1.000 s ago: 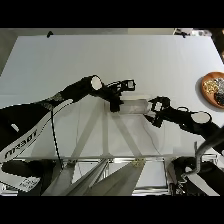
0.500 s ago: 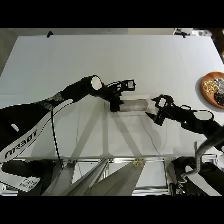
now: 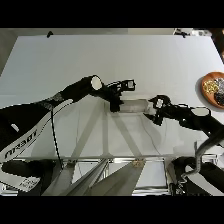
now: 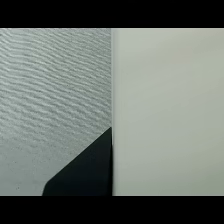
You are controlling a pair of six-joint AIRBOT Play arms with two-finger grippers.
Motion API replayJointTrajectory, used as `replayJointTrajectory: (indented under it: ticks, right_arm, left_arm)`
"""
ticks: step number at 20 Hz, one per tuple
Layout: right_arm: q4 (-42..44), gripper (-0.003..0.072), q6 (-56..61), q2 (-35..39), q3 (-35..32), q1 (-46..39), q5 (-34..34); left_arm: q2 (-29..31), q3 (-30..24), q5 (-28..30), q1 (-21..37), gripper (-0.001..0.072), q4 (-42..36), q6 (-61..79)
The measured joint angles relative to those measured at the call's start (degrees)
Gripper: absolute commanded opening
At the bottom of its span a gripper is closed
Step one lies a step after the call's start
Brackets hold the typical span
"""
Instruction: Fold the box and place the chain.
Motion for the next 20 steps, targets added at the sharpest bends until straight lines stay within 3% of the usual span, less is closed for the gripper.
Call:
replayJointTrajectory:
  ticks: [9,20]
  right_arm:
    - [0.4,0.0695,0.7,-6.2,3.9,-1.4,4.4]
    - [-3.0,0.0693,0.3,-8.8,6.3,-5.3,6.8]
  left_arm:
    - [0.0,0.0,0.0,0.0,0.0011,0.0,0.0]
    - [0.0,0.0,0.1,0.0,0.0011,0.0,0.0]
